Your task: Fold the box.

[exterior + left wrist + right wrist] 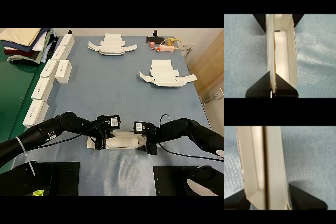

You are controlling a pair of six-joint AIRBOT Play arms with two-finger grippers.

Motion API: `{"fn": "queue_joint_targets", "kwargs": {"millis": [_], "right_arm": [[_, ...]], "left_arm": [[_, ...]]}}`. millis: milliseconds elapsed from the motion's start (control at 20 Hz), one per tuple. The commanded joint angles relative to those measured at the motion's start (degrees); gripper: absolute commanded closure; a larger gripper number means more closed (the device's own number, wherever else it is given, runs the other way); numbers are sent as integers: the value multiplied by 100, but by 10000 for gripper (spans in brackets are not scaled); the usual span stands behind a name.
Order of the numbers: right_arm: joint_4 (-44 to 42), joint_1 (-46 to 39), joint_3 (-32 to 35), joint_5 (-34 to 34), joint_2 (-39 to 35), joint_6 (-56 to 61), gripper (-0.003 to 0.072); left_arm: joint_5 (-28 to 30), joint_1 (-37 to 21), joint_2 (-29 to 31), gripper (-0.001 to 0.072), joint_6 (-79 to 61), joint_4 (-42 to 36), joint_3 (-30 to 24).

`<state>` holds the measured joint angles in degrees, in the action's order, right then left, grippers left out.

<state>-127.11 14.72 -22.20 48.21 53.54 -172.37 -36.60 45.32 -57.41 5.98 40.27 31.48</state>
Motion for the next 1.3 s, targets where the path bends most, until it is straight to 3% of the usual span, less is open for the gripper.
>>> {"fn": "queue_joint_targets", "kwargs": {"millis": [0,900,950,1000,1250], "right_arm": [[2,4,2,-140,13,0,32],[44,284,109,-234,44,0,37],[48,284,109,-269,42,0,74],[70,282,109,-271,42,0,158],[142,280,109,-275,42,2,160]], "left_arm": [[2,0,-2,694,0,2,0],[2,0,-2,694,0,0,0],[2,0,-2,694,0,2,0],[2,0,-2,694,0,2,0],[2,0,-2,694,-2,2,0]]}}
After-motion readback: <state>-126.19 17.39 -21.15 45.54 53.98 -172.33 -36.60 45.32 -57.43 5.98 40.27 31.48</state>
